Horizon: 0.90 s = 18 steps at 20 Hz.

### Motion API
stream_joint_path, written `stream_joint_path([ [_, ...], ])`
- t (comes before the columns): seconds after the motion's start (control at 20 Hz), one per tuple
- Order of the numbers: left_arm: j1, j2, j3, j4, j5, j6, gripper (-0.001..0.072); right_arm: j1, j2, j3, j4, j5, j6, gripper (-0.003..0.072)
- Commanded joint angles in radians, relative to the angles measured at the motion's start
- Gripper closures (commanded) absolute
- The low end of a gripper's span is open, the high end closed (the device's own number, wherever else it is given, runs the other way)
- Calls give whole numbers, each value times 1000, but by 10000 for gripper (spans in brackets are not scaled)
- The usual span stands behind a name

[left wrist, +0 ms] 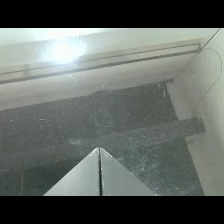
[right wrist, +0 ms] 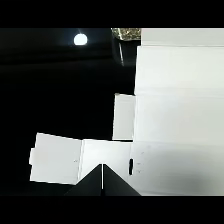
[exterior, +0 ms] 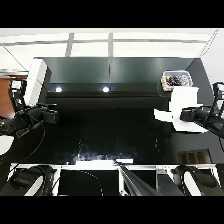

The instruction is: Fold the box and place the chain.

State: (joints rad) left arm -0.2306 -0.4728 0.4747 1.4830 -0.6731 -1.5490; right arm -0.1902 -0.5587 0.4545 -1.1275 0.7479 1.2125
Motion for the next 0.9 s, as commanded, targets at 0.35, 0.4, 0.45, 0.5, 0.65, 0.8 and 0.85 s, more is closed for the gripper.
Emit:
stream_joint_path([
  [0.35,0,1,0,0,0,0,678,1,0,-1,0,0,0,664],
  [0.4,0,1,0,0,0,0,678,1,0,-1,0,0,0,664],
  [0.45,0,1,0,0,0,0,678,1,0,-1,0,0,0,664],
  [0.5,0,1,0,0,0,0,678,1,0,-1,0,0,0,664],
  [0.65,0,1,0,0,0,0,678,1,0,-1,29,-112,0,664],
  [0.8,0,0,0,-18,14,-2,678,1,-1,-1,122,-217,2,663],
  [0.85,0,0,0,-40,48,-2,677,1,-1,-1,151,-222,2,648],
])
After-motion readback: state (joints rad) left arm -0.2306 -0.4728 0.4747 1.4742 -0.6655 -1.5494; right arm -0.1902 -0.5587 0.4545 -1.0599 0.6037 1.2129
